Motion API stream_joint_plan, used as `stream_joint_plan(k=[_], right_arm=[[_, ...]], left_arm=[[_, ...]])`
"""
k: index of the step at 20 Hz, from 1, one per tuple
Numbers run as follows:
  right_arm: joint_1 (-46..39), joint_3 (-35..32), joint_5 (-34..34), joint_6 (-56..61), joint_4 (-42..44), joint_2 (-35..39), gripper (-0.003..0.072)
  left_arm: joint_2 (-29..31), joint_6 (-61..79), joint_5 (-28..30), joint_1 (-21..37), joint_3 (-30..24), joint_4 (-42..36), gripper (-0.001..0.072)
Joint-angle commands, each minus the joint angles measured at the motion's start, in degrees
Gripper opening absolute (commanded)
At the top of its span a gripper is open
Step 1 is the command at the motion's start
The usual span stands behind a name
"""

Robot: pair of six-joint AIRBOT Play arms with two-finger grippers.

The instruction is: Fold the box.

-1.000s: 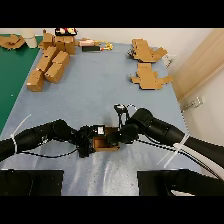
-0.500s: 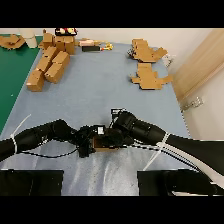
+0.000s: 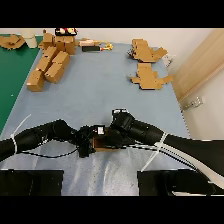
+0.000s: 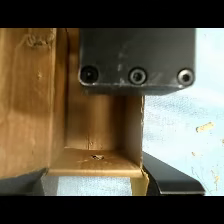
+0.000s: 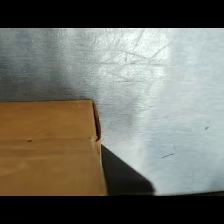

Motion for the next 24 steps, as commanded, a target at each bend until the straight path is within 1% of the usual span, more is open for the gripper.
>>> stream_joint_plan(k=[1,2,3,7,11,14,15,17,18,19,20,22,23,24], right_arm=[[0.0,0.1,0.3,-0.3,0.0,0.3,0.038],[0.0,0.1,0.3,-0.3,0.1,0.8,0.0449],[0.0,0.3,0.1,-0.3,0.4,1.5,0.0458],[0.0,0.3,0.1,-0.3,1.6,7.1,0.0457],[-0.2,0.3,-1.0,1.0,0.5,12.0,0.0449],[-0.5,0.3,-2.0,1.3,-0.4,12.6,0.0439],[-0.7,0.3,-2.0,1.3,-0.9,12.6,0.0413],[-1.0,0.3,-2.0,1.3,-2.4,12.7,0.0409],[-1.0,0.3,-2.1,1.3,-3.1,12.7,0.0346],[-1.0,0.3,-2.5,1.2,-3.9,12.8,0.0129],[-1.0,0.3,-3.7,1.3,-5.3,13.2,0.0002],[-1.8,0.3,-7.9,0.5,-8.3,14.6,0.0],[-3.4,0.0,-9.4,-1.7,-9.7,15.4,0.0],[-6.7,-0.4,-9.3,-4.9,-10.6,16.6,0.0]], left_arm=[[0.0,-0.1,0.0,0.0,0.0,0.0,0.0438],[0.0,-0.1,0.0,0.0,0.0,0.0,0.0438],[0.0,-0.1,0.0,0.0,0.0,0.0,0.0438],[0.0,-0.1,0.0,0.0,0.0,0.0,0.0438],[0.0,-0.1,0.0,0.0,0.0,0.0,0.0438],[0.0,-0.1,0.0,0.0,0.0,0.0,0.0438],[0.0,-0.1,0.0,0.0,0.0,0.0,0.0438],[0.0,-0.1,0.0,0.0,0.0,0.0,0.0438],[0.0,-0.1,0.0,0.0,0.0,0.0,0.0438],[0.0,-0.1,0.0,0.0,0.0,0.0,0.0438],[0.0,-0.1,0.0,0.0,0.0,0.0,0.0438],[0.0,-0.1,0.0,0.0,0.0,0.0,0.0438],[0.0,-0.1,0.0,0.0,0.0,0.0,0.0438],[0.0,-0.1,0.0,0.0,0.0,0.0,0.0438]])
